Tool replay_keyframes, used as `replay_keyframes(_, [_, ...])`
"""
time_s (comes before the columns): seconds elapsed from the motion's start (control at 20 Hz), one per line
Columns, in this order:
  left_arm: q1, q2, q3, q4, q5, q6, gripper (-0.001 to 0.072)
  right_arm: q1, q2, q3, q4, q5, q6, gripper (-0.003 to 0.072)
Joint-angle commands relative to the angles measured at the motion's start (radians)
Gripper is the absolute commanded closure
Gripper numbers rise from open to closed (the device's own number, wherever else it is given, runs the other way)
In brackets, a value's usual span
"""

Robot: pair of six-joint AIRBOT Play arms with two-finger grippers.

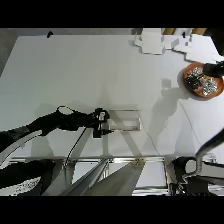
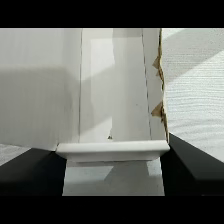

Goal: Fold the box and place the chain.

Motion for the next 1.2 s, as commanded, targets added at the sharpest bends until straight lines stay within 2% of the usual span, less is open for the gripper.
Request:
replay_keyframes(0.0, [0.000,0.000,0.001,0.000,0.000,0.000,0.0612,0.000,0.163,0.001,0.058,0.104,-0.009,0.0672])
replay_keyframes(0.3, [0.000,0.000,0.001,0.000,0.000,0.000,0.0612,0.087,0.443,0.001,0.270,0.278,-0.043,0.0672])
replay_keyframes(0.65, [0.000,0.000,0.001,0.000,0.000,0.000,0.0612,0.378,0.655,0.001,0.379,0.436,-0.042,0.0672])
replay_keyframes(0.9, [0.000,0.000,0.001,0.000,0.000,0.000,0.0612,0.584,0.699,-0.001,0.394,0.442,0.030,0.0672])
replay_keyframes(1.15, [0.000,0.000,0.001,0.000,0.000,0.000,0.0612,0.858,0.698,-0.105,0.392,0.318,0.060,0.0672])
